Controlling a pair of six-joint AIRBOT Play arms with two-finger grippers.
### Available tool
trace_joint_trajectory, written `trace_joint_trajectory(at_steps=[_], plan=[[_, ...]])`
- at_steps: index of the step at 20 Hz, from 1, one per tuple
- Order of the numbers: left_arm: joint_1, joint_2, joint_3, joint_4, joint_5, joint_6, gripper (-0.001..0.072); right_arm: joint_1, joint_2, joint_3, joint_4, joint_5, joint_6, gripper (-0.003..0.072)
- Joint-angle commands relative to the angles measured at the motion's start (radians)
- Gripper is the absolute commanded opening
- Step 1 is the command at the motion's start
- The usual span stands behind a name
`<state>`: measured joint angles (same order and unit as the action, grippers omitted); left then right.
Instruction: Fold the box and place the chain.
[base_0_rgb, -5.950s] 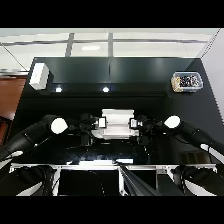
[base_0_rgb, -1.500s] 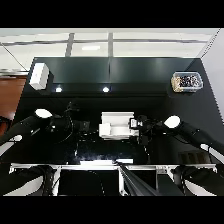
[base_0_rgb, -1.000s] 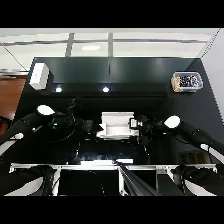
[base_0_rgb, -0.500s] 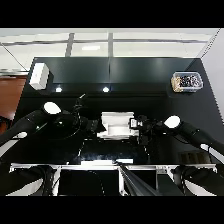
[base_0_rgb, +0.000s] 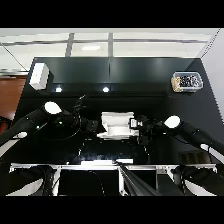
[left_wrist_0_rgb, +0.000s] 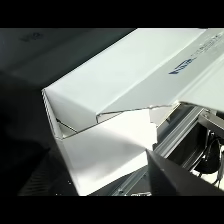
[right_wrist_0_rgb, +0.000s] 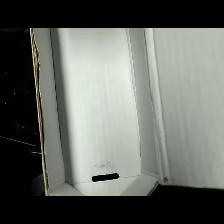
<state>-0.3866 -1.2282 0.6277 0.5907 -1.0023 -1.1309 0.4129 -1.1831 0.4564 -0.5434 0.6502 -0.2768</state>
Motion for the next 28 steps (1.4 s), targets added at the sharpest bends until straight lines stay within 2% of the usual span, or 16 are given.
trace_joint_trajectory(at_steps=[1,5,11,17,19,28], plan=[[-0.012,0.000,0.007,0.005,0.004,-0.011,0.0596,0.001,0.000,0.000,0.000,0.000,0.000,0.0201],[-0.058,0.000,0.050,0.017,0.040,-0.033,0.0596,0.001,0.000,0.000,0.000,0.000,0.000,0.0201],[-0.121,0.000,0.087,0.240,0.064,-0.258,0.0596,0.001,0.000,0.000,0.000,0.000,0.000,0.0201],[-0.176,0.000,0.087,0.243,0.099,-0.323,0.0593,0.001,0.000,0.000,0.000,0.000,0.000,0.0201],[-0.187,0.000,0.087,0.243,0.121,-0.346,0.0544,0.001,0.000,0.000,0.000,0.000,0.000,0.0201],[-0.198,0.000,0.088,0.246,0.127,-0.404,0.0543,0.001,0.000,0.000,0.000,0.000,0.000,0.0201]])
